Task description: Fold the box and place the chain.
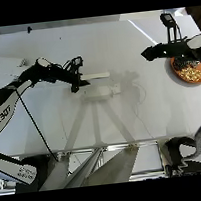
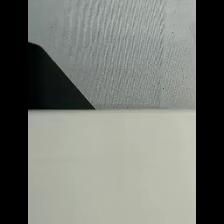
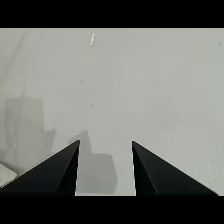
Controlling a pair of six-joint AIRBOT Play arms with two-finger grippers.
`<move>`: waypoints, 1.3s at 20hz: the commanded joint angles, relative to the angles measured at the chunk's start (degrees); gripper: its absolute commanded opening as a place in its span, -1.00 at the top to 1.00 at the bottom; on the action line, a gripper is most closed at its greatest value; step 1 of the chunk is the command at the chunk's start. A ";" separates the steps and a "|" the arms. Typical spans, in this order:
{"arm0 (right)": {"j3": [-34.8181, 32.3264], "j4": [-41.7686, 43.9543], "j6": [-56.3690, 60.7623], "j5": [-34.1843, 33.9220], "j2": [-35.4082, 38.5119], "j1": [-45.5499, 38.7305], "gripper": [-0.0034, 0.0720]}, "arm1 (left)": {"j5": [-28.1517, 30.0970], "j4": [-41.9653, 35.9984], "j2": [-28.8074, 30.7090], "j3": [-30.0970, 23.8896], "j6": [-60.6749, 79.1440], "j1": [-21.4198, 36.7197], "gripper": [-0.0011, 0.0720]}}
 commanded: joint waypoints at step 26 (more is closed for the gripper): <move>0.22 11.91 -8.61 3.98 0.90 0.13 -0.07 | -0.79 -0.46 -0.13 -0.02 1.62 0.35 0.93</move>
